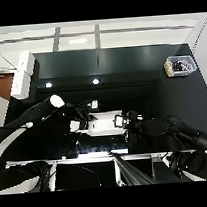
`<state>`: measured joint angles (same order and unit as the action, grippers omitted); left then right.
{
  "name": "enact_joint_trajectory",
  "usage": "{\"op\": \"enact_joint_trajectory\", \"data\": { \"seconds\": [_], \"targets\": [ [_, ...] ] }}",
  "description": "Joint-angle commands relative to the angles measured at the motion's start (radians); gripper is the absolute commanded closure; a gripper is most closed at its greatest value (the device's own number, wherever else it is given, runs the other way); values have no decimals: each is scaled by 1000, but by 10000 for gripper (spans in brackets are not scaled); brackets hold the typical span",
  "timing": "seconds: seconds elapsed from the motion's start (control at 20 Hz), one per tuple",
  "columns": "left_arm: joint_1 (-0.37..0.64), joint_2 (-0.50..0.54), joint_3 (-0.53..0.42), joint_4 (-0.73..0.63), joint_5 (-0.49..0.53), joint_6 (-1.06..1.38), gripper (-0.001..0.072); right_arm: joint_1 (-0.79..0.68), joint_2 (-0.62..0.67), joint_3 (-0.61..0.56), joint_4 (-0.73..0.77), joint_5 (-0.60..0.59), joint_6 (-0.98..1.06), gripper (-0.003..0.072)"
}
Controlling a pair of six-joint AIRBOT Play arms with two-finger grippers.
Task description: Fold the box and place the chain.
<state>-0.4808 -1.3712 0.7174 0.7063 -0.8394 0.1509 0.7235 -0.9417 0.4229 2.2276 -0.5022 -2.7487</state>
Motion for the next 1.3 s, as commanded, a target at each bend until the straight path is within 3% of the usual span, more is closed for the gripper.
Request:
{"op": "enact_joint_trajectory", "data": {
  "seconds": [0.0,0.2,0.65,1.1,1.25],
  "targets": [
    [0,0,1,-2,0,0,677,1,33,5,-51,1,47,-11],
    [0,0,1,-8,-1,-1,678,0,33,16,-138,26,122,-11],
    [0,0,1,-9,-9,-1,679,-25,33,26,-133,84,161,-11],
    [0,1,1,-10,-8,-1,679,-63,33,51,-122,75,138,-11],
    [0,7,1,-8,-7,-1,681,-63,33,52,-54,49,75,-11]
  ]
}}
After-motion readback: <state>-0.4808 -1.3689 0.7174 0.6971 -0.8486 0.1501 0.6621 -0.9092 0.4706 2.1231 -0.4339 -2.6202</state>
